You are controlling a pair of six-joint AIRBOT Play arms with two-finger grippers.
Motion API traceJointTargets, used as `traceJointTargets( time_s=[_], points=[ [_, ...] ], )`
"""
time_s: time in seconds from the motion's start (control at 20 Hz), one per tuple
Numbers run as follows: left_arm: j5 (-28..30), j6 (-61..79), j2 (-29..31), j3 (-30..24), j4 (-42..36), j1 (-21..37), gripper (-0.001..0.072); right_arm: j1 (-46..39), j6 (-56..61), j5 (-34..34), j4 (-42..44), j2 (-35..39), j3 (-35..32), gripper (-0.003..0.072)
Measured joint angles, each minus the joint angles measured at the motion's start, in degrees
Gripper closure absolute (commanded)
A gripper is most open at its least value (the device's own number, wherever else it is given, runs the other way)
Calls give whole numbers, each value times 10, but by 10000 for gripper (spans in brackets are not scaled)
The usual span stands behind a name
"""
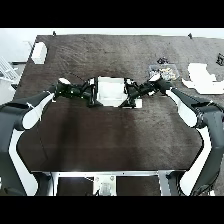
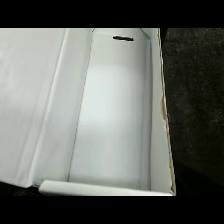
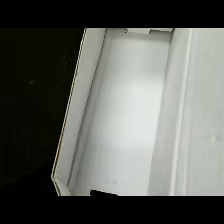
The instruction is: Fold the box and place the chain.
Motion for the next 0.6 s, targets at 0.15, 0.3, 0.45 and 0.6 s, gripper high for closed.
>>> traceJointTargets(
  time_s=[0.15,0.3,0.45,0.6],
  points=[
    [0,0,-2,0,-4,-2,-11,0,0,-1,0,0,0,175],
    [1,0,-3,0,-9,-5,-11,0,0,-2,1,0,0,175],
    [5,1,-3,0,-14,-8,-11,0,0,-3,1,0,0,175],
    [7,2,-3,0,-16,-10,-11,0,1,-3,2,0,0,175]
  ],
)
